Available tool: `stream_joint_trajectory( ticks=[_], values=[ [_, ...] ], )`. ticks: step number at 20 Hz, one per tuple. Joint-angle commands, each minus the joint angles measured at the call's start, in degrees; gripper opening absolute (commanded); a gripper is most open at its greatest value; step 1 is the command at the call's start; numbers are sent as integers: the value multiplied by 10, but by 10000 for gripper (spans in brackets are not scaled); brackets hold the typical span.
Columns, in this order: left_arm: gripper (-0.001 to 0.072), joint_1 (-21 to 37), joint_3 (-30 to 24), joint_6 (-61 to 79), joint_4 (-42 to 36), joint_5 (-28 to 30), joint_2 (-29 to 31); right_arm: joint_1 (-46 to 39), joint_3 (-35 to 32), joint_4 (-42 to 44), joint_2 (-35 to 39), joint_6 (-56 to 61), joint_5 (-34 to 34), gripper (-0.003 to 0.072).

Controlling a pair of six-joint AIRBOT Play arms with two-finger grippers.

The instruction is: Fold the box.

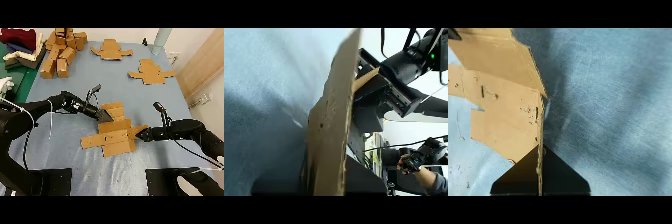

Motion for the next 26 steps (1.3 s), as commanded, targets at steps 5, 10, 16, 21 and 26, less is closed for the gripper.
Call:
stream_joint_trajectory(
  ticks=[5, 10, 16, 21, 26],
  values=[
    [176, 1, 0, 12, 2, 7, 0, 0, 0, -4, 0, 2, -5, 3],
    [176, 9, 17, 11, 3, 4, 0, 0, 0, -8, 0, 2, -4, 4],
    [42, -10, 18, 2, 46, 0, 0, 0, 0, -8, 0, 2, -4, 4],
    [14, -9, 24, 2, 48, -4, 0, 0, 0, -8, 0, 2, -3, 7],
    [13, -9, 62, 4, 49, -4, 0, -8, 5, -58, 0, 35, 97, 484]
  ],
)
